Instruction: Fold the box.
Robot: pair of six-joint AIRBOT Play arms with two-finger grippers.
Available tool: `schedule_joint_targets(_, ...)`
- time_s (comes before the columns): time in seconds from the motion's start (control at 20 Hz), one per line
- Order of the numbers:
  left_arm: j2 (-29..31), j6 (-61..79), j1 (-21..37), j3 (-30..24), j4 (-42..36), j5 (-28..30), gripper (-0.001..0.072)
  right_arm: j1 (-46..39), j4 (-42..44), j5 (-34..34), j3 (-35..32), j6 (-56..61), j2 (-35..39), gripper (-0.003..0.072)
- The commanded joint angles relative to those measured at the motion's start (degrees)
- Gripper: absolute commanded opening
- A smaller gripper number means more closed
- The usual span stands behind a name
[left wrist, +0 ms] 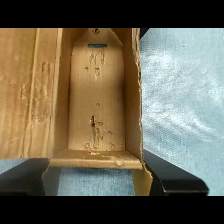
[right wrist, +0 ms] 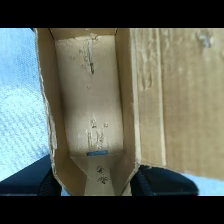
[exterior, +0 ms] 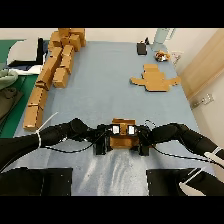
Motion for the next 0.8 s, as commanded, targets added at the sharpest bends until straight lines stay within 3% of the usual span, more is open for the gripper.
schedule_joint_targets(0.0, 0.0, 0.0, 0.0, 0.0, 0.0, 0.0, 0.0605, 0.0, 0.0, -0.7, 0.0, 0.0, 0.0, 0.0505)
schedule_joint_targets(0.05, 0.0, 0.0, 0.0, 0.0, 0.0, 0.0, 0.0604, 0.0, -0.2, -0.6, 0.2, 0.0, 0.0, 0.0720)
schedule_joint_targets(0.35, 0.0, 0.0, 0.0, 0.0, 0.0, 0.0, 0.0605, 0.0, -5.8, -2.4, 0.5, 9.1, 4.2, 0.0720)
schedule_joint_targets(0.55, 0.0, 0.0, 0.0, 0.0, 0.0, 0.0, 0.0605, 0.0, -10.0, -13.7, 0.5, 18.0, 16.0, 0.0720)
schedule_joint_targets(0.65, 0.0, 0.0, 0.0, 0.0, 0.0, 0.0, 0.0605, 0.0, -7.4, -19.2, 0.5, 25.7, 22.9, 0.0720)
schedule_joint_targets(0.75, 0.0, 0.0, 0.0, 0.0, 0.0, 0.0, 0.0604, 0.0, -3.9, -20.4, 0.4, 37.0, 28.7, 0.0709)
